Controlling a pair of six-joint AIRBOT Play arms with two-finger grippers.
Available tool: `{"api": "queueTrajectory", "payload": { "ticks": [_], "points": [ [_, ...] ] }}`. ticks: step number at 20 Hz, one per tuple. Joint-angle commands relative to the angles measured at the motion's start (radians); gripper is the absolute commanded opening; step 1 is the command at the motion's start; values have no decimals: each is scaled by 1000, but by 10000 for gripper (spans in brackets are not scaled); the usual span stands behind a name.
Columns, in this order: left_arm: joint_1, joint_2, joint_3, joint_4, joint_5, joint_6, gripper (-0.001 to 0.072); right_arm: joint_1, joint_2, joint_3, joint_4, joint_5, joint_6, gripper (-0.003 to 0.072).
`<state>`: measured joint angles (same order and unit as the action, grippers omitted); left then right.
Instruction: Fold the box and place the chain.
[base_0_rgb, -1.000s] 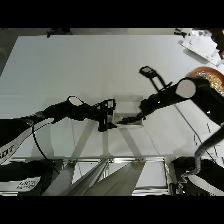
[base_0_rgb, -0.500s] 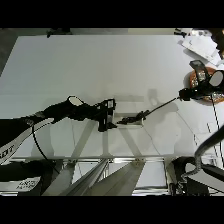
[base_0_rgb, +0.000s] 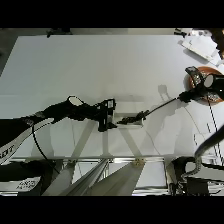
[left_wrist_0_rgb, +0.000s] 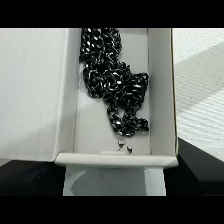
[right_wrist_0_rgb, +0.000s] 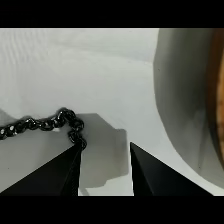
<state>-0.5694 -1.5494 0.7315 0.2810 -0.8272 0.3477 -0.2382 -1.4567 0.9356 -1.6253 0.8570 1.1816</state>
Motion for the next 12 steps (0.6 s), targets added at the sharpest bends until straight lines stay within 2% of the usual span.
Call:
{"api": "queueTrajectory", "payload": {
  "ticks": [1, 5, 10, 12],
  "points": [
    [0, 0, 0, 0, 0, 0, 272, -2, -18, 2, 85, -3, -77, 343],
    [0, 0, 0, 0, 0, 0, 272, -2, -14, 2, 105, 34, -121, 340],
    [0, 0, 0, 0, 0, 0, 272, -2, -4, 12, 270, 95, -273, 340],
    [0, 0, 0, 0, 0, 0, 272, -2, -5, 12, 275, 100, -274, 338]
  ]
}}
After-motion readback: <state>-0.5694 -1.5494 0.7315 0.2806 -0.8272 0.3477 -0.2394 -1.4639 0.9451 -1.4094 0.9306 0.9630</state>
